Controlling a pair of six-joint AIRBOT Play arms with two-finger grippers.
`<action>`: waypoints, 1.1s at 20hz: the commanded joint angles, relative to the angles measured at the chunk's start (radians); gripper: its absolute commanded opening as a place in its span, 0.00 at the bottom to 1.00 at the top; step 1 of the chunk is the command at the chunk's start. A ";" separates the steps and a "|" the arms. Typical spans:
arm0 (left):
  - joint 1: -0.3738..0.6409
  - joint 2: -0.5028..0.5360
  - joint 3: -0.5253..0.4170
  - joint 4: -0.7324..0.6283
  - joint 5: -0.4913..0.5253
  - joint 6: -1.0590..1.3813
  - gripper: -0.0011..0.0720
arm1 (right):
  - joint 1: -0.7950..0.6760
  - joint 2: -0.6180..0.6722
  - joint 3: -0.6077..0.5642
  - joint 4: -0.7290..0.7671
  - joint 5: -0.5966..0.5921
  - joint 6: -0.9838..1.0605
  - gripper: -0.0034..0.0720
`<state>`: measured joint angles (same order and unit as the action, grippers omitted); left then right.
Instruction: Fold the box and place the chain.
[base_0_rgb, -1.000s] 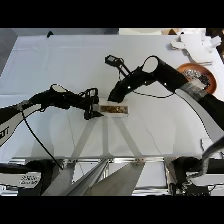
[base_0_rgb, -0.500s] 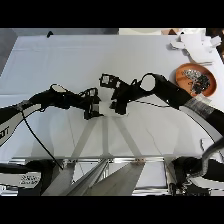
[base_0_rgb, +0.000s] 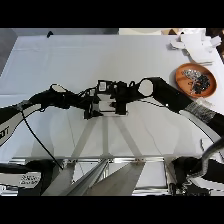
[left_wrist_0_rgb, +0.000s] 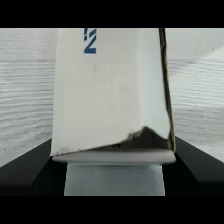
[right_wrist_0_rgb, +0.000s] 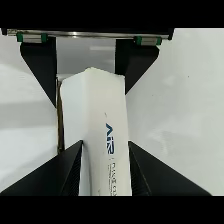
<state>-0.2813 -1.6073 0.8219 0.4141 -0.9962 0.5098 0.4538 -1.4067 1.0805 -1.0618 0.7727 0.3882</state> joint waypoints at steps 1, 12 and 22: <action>-0.001 0.001 0.000 0.002 -0.003 0.002 0.37 | 0.002 0.001 -0.001 -0.019 -0.007 -0.004 0.41; -0.001 0.000 0.000 0.002 -0.002 0.002 0.37 | 0.006 0.000 -0.086 -0.026 -0.127 0.007 0.53; -0.001 0.001 0.000 0.002 -0.003 0.002 0.37 | 0.030 0.085 -0.086 -0.029 -0.089 0.007 0.78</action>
<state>-0.2821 -1.6073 0.8215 0.4164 -1.0000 0.5125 0.4816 -1.3659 0.9951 -1.0901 0.6617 0.3946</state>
